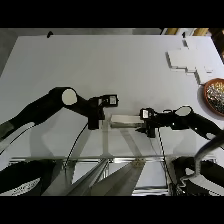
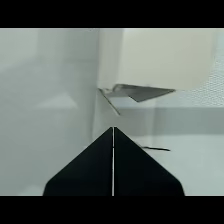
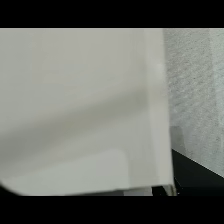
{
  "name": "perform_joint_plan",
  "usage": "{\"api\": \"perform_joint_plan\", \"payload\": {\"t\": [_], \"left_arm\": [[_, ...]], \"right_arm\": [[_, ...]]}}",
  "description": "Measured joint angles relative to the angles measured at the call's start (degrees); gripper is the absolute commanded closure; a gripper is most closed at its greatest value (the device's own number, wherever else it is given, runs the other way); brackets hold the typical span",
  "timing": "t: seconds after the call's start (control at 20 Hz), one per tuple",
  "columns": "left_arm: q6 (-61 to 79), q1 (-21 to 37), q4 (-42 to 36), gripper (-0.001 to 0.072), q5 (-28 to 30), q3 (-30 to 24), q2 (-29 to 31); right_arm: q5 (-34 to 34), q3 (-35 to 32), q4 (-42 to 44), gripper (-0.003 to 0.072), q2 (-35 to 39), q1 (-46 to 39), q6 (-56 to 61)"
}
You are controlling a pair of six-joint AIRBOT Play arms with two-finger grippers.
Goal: Fold the box and place the chain.
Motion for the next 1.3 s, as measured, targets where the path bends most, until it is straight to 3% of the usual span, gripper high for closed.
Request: {"api": "perform_joint_plan", "payload": {"t": [0.2, 0.3, 0.55, 0.65, 0.8, 1.05, 1.3], "left_arm": [[-2.6, -5.1, 1.2, 0.0706, -1.7, 0.0, 2.4], [-3.1, -9.6, 1.4, 0.0706, 1.4, 0.0, 2.7], [-3.8, -17.9, -1.2, 0.0703, 23.6, 0.0, 0.3], [-4.1, -18.5, -4.1, 0.0704, 33.8, 0.0, -2.0], [-4.4, -17.4, -8.9, 0.0704, 42.5, 0.0, -6.4], [-4.4, -15.9, -12.7, 0.0705, 47.3, 0.0, -12.2], [-4.4, -14.9, -13.6, 0.0704, 47.2, 0.0, -14.1]], "right_arm": [[0.0, 0.0, 0.0, 0.0285, 0.0, 0.0, 0.0], [0.0, 0.0, 0.0, 0.0285, 0.0, 0.0, 0.0], [0.2, 0.0, 0.0, 0.0285, 0.0, 0.0, 0.0], [0.0, 0.0, 0.0, 0.0285, 0.0, 0.0, 0.0], [0.1, 0.0, 0.1, 0.0285, 0.0, 0.0, 0.0], [0.0, 0.0, 0.2, 0.0285, 0.0, 0.0, 0.0], [0.1, 0.0, 0.2, 0.0285, 0.0, 0.0, 0.0]]}}
